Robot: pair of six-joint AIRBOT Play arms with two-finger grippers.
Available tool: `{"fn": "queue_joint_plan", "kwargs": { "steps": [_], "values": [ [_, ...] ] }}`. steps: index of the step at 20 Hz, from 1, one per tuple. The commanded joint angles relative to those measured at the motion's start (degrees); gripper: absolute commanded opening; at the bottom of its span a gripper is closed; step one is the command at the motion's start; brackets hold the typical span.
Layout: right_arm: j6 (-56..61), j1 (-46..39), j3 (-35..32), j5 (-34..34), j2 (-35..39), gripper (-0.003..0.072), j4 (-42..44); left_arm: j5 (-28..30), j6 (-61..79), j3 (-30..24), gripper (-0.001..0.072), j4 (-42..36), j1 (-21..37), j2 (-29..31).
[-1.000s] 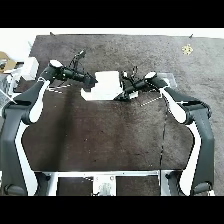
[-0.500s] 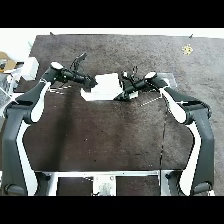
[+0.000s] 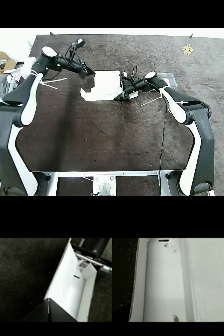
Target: Fold the box and place the chain.
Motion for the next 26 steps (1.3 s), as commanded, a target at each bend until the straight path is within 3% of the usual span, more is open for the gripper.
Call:
{"fn": "queue_joint_plan", "kwargs": {
  "steps": [1,2,3,4,7,14,19,23,26],
  "values": [
    [0.17,0.04,0.04,0.04,0.02,0.0437,0.07,-3.08,1.27,0.22,0.0013,6.54,0.07,4.11],
    [0.17,0.04,0.02,0.04,0.02,0.0437,0.07,-4.70,2.21,0.20,0.0016,7.89,0.04,4.07],
    [0.17,0.04,0.04,0.04,0.02,0.0437,0.07,-6.58,6.56,-0.42,0.0299,10.34,-0.02,4.02],
    [0.17,0.02,0.02,0.04,0.02,0.0437,0.07,-7.67,11.10,-1.68,0.0720,11.52,-0.02,4.00],
    [0.17,0.04,0.02,0.04,0.02,0.0437,0.07,-6.19,19.98,-7.13,0.0715,12.46,-0.02,3.96],
    [0.17,0.04,0.02,0.04,0.02,0.0437,0.07,0.26,26.60,-17.64,0.0715,11.93,-0.02,3.93],
    [0.17,0.07,0.04,0.07,0.02,0.0437,0.09,0.96,28.85,-19.02,0.0714,11.76,-1.40,3.91],
    [0.17,0.09,0.04,0.04,0.02,0.0437,0.07,5.99,29.09,-19.08,0.0714,12.41,-2.62,3.91],
    [0.17,0.09,0.02,0.04,0.02,0.0437,0.07,6.34,29.14,-19.08,0.0714,12.28,-2.64,3.91]
  ]
}}
